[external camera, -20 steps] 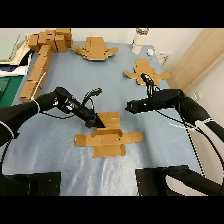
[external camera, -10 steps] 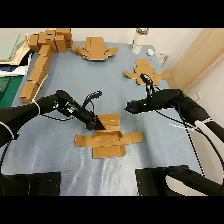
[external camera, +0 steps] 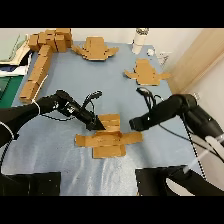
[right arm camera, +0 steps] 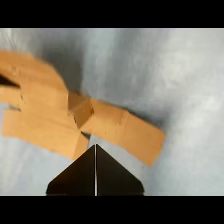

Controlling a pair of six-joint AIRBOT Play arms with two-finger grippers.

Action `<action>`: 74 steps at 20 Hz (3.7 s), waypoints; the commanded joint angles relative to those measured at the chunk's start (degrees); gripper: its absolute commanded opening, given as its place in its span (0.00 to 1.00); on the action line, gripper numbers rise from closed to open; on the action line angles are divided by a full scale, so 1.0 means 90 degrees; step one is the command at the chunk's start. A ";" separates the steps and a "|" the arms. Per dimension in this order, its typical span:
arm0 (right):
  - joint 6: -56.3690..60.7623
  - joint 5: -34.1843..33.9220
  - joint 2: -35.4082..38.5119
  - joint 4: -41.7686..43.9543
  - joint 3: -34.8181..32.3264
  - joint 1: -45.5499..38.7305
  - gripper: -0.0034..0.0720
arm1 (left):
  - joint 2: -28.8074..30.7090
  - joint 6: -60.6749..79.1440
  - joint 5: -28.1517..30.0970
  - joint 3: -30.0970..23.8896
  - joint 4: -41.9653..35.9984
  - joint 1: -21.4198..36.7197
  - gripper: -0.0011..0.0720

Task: Fold the box.

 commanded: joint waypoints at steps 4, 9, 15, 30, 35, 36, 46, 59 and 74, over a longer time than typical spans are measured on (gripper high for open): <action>0.0063 0.1712 0.1515 -0.1926 -0.1710 0.3084 0.05 | -0.0002 0.0002 0.0002 0.0000 0.0005 -0.0002 0.03; -0.0044 0.2399 0.1761 -0.3478 -0.2759 0.5323 0.69 | -0.0002 0.0002 0.0002 0.0000 0.0002 -0.0005 0.03; -0.0044 0.3033 0.0908 -0.4170 -0.2817 0.5474 0.76 | -0.0002 0.0002 0.0002 0.0000 0.0002 -0.0005 0.03; -0.0034 0.3623 0.0644 -0.4833 -0.2815 0.5464 0.72 | -0.0002 0.0002 0.0002 0.0000 0.0002 -0.0005 0.03; 0.1846 0.3582 0.0639 -0.5804 -0.2725 0.5394 0.72 | -0.0002 0.0002 0.0005 0.0000 0.0002 -0.0005 0.03; 0.2268 0.3633 0.0639 -0.5962 -0.2725 0.5387 0.73 | -0.0002 0.0002 0.0005 0.0000 0.0005 -0.0005 0.03; 0.2550 0.3694 0.1115 -0.6132 -0.2652 0.5132 1.00 | -0.0002 0.0002 0.0005 0.0000 0.0002 -0.0005 0.03; -0.0748 0.4403 0.1501 -0.4376 -0.2844 0.3546 1.00 | -0.0002 0.0002 0.0005 0.0000 0.0005 -0.0005 0.03; -0.9282 0.2555 -0.1426 0.2397 -0.1294 0.0257 1.00 | -0.0002 0.0002 0.0002 0.0000 0.0005 -0.0005 0.03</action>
